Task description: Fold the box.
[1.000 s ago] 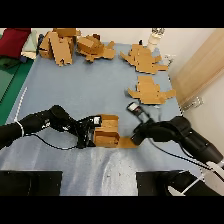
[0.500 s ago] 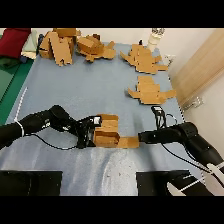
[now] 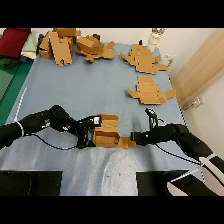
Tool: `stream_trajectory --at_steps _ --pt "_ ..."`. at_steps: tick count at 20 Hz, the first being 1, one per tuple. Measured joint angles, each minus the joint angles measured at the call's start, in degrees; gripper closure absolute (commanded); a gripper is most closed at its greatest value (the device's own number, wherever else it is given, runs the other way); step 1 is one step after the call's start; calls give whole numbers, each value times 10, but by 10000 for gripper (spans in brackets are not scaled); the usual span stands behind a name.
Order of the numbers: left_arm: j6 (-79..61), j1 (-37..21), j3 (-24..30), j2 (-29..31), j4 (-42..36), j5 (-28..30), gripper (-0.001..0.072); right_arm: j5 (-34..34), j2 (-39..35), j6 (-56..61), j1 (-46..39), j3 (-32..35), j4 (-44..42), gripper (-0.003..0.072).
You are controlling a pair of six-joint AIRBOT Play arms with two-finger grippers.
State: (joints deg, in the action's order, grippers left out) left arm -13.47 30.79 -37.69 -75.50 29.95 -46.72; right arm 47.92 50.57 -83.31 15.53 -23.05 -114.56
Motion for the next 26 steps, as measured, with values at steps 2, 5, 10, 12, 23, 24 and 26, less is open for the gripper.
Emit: stream_trajectory --at_steps 2,5,10,12,23,24,26 --pt "0 0 0 0 0 0 270 -2 3 -21 0 1 -33 683" --pt "0 0 0 0 0 0 270 -4 4 -58 0 1 -94 683" --pt "0 0 0 0 0 0 270 0 -4 -111 0 1 -183 682" --pt "0 0 0 0 0 0 270 1 -10 -121 0 1 -200 680" --pt "0 0 0 0 0 2 270 20 -21 -162 0 -3 -223 506" --pt "0 0 0 0 0 2 270 21 -21 -163 0 -3 -223 505" --pt "0 0 0 0 0 2 270 26 -21 -168 0 -5 -224 503"
